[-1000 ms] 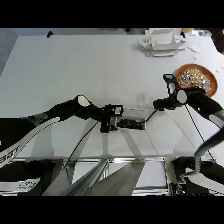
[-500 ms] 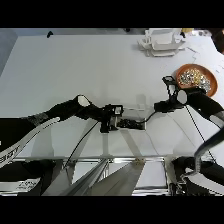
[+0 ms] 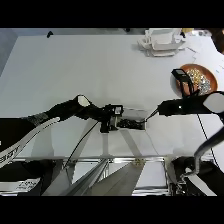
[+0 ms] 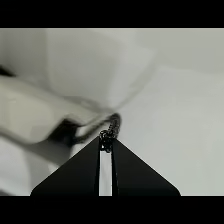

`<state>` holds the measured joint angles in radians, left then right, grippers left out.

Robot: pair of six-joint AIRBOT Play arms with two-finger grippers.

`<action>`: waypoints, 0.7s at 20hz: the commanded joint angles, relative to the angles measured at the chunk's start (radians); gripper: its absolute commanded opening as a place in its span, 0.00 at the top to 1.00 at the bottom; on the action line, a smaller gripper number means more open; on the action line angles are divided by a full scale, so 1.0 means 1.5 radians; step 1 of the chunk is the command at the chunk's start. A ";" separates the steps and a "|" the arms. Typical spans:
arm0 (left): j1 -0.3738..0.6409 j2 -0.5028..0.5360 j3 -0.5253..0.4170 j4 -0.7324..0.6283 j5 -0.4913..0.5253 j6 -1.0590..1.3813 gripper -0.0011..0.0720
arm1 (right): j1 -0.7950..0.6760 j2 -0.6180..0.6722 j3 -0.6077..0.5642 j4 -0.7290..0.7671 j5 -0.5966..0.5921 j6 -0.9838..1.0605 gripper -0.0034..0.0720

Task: Fold the box and place the chain.

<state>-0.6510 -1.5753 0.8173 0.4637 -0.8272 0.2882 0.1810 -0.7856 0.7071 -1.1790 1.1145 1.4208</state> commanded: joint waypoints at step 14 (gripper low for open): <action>0.001 0.001 0.001 0.000 0.000 0.000 0.78 | 0.001 0.100 0.000 0.330 0.034 -0.235 0.93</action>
<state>-0.6506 -1.5753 0.8173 0.4637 -0.8272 0.2882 0.1810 -0.6323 0.7071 -0.7094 1.1957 1.1133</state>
